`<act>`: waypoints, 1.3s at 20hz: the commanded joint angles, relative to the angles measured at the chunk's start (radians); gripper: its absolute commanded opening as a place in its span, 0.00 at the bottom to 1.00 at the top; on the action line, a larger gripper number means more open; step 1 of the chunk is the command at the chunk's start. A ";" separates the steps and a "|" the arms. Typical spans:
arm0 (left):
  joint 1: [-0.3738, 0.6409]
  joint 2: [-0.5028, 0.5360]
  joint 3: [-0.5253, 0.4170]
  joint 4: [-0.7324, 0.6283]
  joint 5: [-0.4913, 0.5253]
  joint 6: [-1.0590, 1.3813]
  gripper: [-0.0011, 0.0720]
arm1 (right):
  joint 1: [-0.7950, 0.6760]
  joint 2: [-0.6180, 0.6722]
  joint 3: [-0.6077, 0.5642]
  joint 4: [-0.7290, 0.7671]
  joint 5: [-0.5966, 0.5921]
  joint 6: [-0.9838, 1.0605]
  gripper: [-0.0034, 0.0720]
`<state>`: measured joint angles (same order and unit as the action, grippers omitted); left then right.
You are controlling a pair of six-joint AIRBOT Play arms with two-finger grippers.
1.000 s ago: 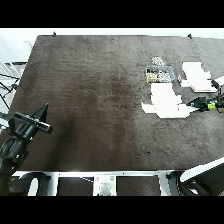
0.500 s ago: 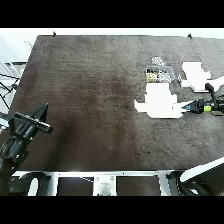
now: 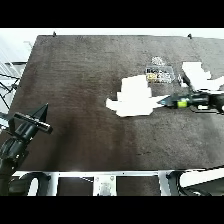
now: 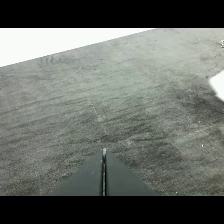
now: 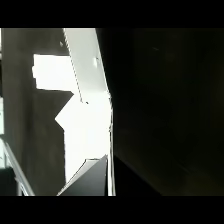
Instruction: Fold the box and place the chain.
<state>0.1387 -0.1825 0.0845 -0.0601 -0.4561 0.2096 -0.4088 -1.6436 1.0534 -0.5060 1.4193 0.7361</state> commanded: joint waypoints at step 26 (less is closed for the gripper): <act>-0.001 -0.014 0.010 0.008 -0.064 -0.201 0.47 | 0.420 -0.100 0.102 0.090 -0.434 0.074 0.05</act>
<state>0.1383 -0.1871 0.0875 -0.0677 -0.5148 0.0868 0.0097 -1.7432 1.1542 -0.4068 0.9871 0.8227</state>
